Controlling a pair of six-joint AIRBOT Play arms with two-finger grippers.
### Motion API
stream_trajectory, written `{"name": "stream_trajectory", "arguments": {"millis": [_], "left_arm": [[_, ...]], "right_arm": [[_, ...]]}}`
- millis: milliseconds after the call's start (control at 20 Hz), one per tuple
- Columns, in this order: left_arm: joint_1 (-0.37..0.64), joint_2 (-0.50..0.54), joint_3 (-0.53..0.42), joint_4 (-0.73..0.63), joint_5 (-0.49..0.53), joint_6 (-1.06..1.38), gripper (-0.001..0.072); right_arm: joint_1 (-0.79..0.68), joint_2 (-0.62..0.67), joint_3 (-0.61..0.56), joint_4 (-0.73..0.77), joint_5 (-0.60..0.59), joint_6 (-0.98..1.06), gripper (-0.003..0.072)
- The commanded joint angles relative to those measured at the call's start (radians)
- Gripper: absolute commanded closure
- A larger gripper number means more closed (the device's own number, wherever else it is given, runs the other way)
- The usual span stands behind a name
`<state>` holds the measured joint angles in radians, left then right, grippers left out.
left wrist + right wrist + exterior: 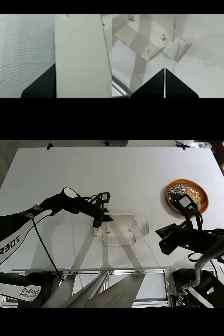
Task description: Fold the box and place the chain.
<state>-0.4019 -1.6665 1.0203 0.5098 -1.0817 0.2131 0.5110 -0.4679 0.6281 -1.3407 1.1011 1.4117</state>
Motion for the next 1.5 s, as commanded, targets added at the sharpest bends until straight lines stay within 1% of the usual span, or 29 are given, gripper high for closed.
{"name": "stream_trajectory", "arguments": {"millis": [0,50,100,150,300,400,450,500,550,600,700,800,950,1100,1200,1350,1450], "left_arm": [[-0.001,-0.001,0.000,0.000,0.000,0.000,0.0697],[-0.001,-0.001,0.000,0.000,0.000,0.000,0.0697],[-0.001,-0.001,0.000,0.000,0.000,0.000,0.0697],[-0.001,-0.001,0.000,0.000,0.000,0.000,0.0697],[-0.001,-0.001,0.000,0.000,0.000,0.000,0.0697],[-0.001,-0.001,0.000,0.000,0.000,0.000,0.0697],[-0.001,-0.001,0.000,0.000,0.000,0.000,0.0697],[-0.001,-0.001,0.000,0.000,0.000,0.000,0.0697],[-0.001,-0.001,0.000,0.000,0.000,0.000,0.0697],[-0.001,-0.001,0.000,0.000,0.000,0.000,0.0697],[-0.001,-0.001,0.000,0.000,0.000,0.000,0.0697],[-0.001,-0.001,0.000,0.000,0.000,0.000,0.0697],[-0.001,-0.001,0.000,0.000,0.000,0.000,0.0697],[-0.001,-0.001,0.000,0.000,0.000,0.000,0.0697],[-0.001,-0.001,0.000,0.000,0.000,0.000,0.0697],[-0.001,-0.001,0.000,0.000,0.000,0.000,0.0697],[-0.001,-0.001,0.000,0.000,0.000,0.000,0.0697]], "right_arm": [[0.000,-0.005,0.001,0.150,0.047,-0.356,0.0679],[0.005,-0.006,0.001,0.196,0.089,-0.509,0.0680],[0.023,-0.006,0.001,0.211,0.119,-0.631,0.0681],[0.052,-0.009,0.000,0.199,0.126,-0.706,0.0681],[0.123,-0.066,-0.024,0.062,0.099,-0.648,0.0679],[0.134,-0.130,-0.084,0.076,0.043,-0.644,0.0670],[0.142,-0.169,-0.115,0.085,-0.006,-0.658,0.0529],[0.153,-0.206,-0.142,0.084,-0.072,-0.669,0.0295],[0.165,-0.242,-0.158,0.084,-0.135,-0.690,0.0099],[0.177,-0.282,-0.161,0.085,-0.196,-0.712,-0.0010],[0.198,-0.349,-0.161,0.085,-0.318,-0.713,-0.0020],[0.218,-0.401,-0.161,0.085,-0.392,-0.713,-0.0021],[0.270,-0.461,-0.161,0.086,-0.426,-0.713,-0.0020],[0.312,-0.494,-0.161,0.061,-0.458,-0.700,-0.0014],[0.312,-0.500,-0.161,0.008,-0.500,-0.644,-0.0009],[0.312,-0.525,-0.161,-0.113,-0.545,-0.531,0.0008],[0.312,-0.555,-0.161,-0.133,-0.558,-0.496,0.0008]]}}
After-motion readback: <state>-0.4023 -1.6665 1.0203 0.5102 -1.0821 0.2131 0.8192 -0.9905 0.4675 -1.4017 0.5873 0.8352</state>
